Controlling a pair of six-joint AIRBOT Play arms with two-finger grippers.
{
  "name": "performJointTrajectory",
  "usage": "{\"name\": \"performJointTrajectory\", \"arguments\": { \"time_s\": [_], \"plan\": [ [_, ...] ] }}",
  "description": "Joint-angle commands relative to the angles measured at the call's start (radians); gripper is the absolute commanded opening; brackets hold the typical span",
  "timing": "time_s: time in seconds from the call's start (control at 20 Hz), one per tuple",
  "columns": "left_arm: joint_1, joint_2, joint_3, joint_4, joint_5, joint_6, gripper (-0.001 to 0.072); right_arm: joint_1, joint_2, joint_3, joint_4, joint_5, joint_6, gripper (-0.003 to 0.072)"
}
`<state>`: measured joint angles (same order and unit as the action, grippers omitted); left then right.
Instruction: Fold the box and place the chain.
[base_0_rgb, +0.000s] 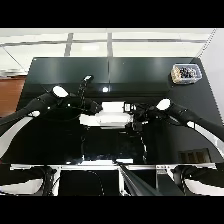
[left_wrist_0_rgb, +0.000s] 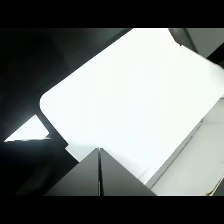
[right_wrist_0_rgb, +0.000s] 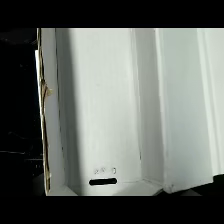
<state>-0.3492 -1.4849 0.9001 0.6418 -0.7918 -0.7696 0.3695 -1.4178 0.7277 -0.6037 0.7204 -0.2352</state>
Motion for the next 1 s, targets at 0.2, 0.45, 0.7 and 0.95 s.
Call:
{"name": "performJointTrajectory", "arguments": {
  "time_s": [0.2,0.45,0.7,0.95],
  "plan": [
    [0.049,0.120,0.045,0.195,-0.045,-0.083,0.0024,0.001,0.000,0.000,0.000,0.000,0.000,0.0060],
    [0.152,0.361,-0.076,0.244,-0.047,-0.141,0.0027,0.001,0.000,0.000,0.000,0.000,0.000,0.0060],
    [0.100,0.441,-0.231,0.236,-0.078,0.308,0.0027,0.001,0.000,0.000,0.000,0.000,0.000,0.0060],
    [0.033,0.404,-0.229,0.244,0.029,0.608,0.0711,0.001,0.000,0.000,0.000,0.000,0.000,0.0060]
  ]
}}
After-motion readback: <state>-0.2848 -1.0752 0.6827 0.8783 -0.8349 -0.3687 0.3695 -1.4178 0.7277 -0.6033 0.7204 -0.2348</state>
